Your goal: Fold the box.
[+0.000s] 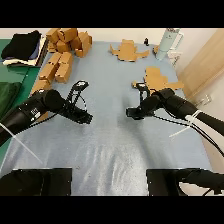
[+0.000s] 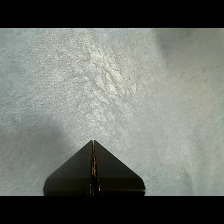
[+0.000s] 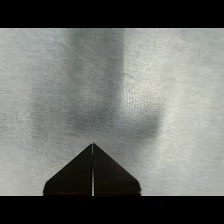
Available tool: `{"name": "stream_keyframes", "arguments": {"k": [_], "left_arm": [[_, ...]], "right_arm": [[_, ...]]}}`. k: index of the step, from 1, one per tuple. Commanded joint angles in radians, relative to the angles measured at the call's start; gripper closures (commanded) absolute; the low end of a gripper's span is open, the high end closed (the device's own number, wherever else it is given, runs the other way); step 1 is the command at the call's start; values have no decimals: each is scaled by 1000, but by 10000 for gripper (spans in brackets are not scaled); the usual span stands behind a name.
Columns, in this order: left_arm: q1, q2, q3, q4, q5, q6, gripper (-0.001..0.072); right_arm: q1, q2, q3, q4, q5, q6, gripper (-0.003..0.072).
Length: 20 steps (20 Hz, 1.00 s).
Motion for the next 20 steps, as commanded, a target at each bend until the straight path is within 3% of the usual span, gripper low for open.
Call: {"name": "stream_keyframes", "arguments": {"k": [1, 8, 9, 11, 12, 13, 14, 16, 20], "left_arm": [[0, 1, 0, 1, 1, 0, 697], [0, 1, 0, 1, 1, 0, 697], [0, 1, 0, 1, 1, 0, 697], [0, 1, 0, 1, 1, 0, 697], [0, 1, 0, 1, 1, 0, 697], [0, 1, 0, 1, 1, 0, 697], [0, 1, 0, 1, 0, 0, 697], [0, 1, 0, 1, 1, 0, 697], [0, 1, 0, 1, 1, 0, 697]], "right_arm": [[1, -1, 1, 2, 2, 0, 679], [1, -6, 1, 43, 15, 2, 677], [-8, -6, 6, 28, 45, 2, 660], [-83, -13, 65, -35, 37, 12, 555], [-150, -21, 110, -63, 27, 11, 406], [-243, -34, 164, -86, 28, 10, 196], [-348, -53, 222, -101, 31, -9, 161], [-566, -119, 341, -69, 45, -77, 162], [-922, -356, 568, 326, 106, -372, 165]]}}
